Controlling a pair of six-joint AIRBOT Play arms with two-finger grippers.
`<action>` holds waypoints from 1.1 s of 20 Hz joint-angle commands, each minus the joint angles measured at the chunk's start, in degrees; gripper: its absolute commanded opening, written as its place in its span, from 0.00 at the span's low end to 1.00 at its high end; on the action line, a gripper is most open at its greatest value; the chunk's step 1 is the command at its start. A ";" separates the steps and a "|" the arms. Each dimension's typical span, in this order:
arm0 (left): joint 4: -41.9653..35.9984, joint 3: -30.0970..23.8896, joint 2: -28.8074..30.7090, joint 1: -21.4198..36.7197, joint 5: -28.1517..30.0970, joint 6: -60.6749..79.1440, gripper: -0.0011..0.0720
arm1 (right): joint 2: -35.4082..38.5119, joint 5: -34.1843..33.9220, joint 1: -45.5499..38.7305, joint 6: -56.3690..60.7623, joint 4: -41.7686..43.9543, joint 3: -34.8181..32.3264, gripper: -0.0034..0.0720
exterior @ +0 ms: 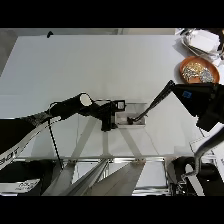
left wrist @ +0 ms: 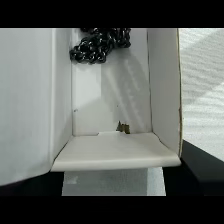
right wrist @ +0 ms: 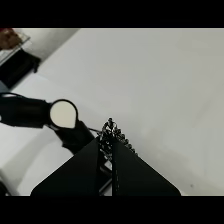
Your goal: Fold the box and place the chain.
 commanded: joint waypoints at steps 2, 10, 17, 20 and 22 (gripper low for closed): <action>0.00 0.00 0.04 -0.02 0.02 0.02 0.19 | 0.04 0.20 0.00 -0.79 2.29 0.07 0.06; 0.00 -0.02 0.04 -0.02 0.02 0.02 0.19 | -0.02 -2.01 0.00 -0.81 5.42 0.07 0.06; 0.00 -0.02 0.04 -0.02 0.02 0.02 0.19 | -1.62 1.31 0.02 -0.79 4.17 0.04 0.06; 0.00 0.00 0.04 -0.02 0.00 0.02 0.19 | -4.92 4.96 0.11 -0.76 -1.99 -0.35 0.06; 0.00 0.00 0.04 -0.02 0.02 0.02 0.19 | -7.28 4.39 2.32 -0.81 -3.98 -2.60 0.06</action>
